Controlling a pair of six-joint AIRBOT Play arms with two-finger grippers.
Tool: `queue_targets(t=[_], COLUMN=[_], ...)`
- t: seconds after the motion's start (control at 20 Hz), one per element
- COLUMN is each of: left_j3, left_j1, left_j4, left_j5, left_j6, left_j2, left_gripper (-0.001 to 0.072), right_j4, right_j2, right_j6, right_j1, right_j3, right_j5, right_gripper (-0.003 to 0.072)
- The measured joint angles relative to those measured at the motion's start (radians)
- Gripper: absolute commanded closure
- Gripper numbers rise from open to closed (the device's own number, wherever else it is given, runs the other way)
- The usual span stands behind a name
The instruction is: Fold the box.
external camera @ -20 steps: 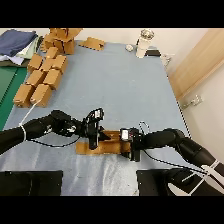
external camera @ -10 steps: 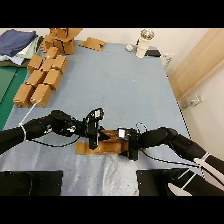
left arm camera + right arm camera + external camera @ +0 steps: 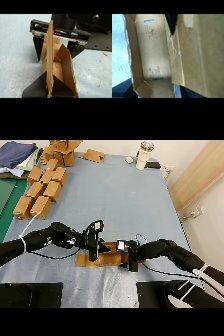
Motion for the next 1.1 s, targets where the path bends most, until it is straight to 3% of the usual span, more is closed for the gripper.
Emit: queue_targets(t=[0.2, 0.25, 0.4, 0.45, 0.5, 1.1], left_j3=[0.0, 0.0, 0.0, 0.0, 0.0, 0.0], left_j1=[0.0, 0.0, 0.0, 0.0, 0.0, 0.0], left_j4=[0.0, 0.0, 0.0, 0.0, 0.0, 0.0], left_j5=[0.0, 0.0, 0.0, 0.0, 0.0, 0.0], left_j6=[0.0, 0.0, 0.0, 0.0, 0.0, 0.0], left_j2=[0.0, 0.0, 0.0, 0.0, 0.0, 0.0], left_gripper=[0.0697, 0.0696, 0.0696, 0.0696, 0.0696, 0.0696], right_j4=[0.003, 0.003, 0.003, 0.003, 0.003, 0.004], right_j2=[-0.006, -0.006, -0.007, -0.007, -0.007, -0.007], right_j6=[0.0, 0.0, 0.0, -0.001, -0.001, -0.001], right_j1=[0.0, 0.0, 0.0, 0.0, 0.0, 0.0], right_j3=[0.0, 0.0, 0.0, 0.0, 0.0, 0.0], right_j5=[0.0, 0.0, -0.003, -0.003, -0.006, -0.009], right_gripper=[0.0005, 0.007, 0.0081, 0.0193, 0.0207, 0.0202])
